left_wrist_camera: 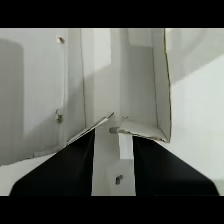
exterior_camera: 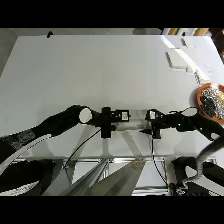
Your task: Fold the box and place the chain.
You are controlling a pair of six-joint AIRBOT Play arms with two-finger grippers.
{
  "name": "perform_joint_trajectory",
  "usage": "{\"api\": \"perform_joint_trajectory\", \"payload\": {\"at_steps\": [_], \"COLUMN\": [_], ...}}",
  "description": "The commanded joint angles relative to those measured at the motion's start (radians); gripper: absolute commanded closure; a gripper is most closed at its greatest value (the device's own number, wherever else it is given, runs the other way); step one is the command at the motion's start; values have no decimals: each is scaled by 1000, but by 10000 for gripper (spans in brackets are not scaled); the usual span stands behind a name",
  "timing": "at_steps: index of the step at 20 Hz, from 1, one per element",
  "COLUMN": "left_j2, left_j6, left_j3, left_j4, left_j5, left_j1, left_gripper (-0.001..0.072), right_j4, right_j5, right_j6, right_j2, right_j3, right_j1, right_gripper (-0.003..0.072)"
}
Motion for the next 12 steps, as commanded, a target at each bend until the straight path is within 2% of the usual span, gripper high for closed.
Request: {"api": "perform_joint_trajectory", "payload": {"at_steps": [1, 4, 7, 8, 9, 10, 12], "left_j2": [-17, -37, -55, -55, -55, -55, -51], "left_j6": [0, 0, 0, 0, 0, 0, -1], "left_j3": [0, 0, 0, 0, 0, 0, 0], "left_j4": [-93, -101, -126, -130, -130, -130, -130], "left_j5": [68, 67, 66, 65, 65, 65, 59], "left_j1": [-5, -15, -30, -35, -35, -35, -35], "left_gripper": [470, 467, 417, 374, 238, 144, 129], "right_j4": [0, 0, 0, 0, 0, 0, 0], "right_j5": [1, 1, 1, 1, 1, 1, 1], "right_j6": [0, 0, 0, 0, 0, 0, 0], "right_j2": [1, 1, 1, 1, 1, 1, 1], "right_j3": [0, 0, 0, 0, 0, 0, 0], "right_j1": [1, 1, 1, 1, 1, 1, 1], "right_gripper": [279, 279, 279, 279, 279, 279, 279]}}
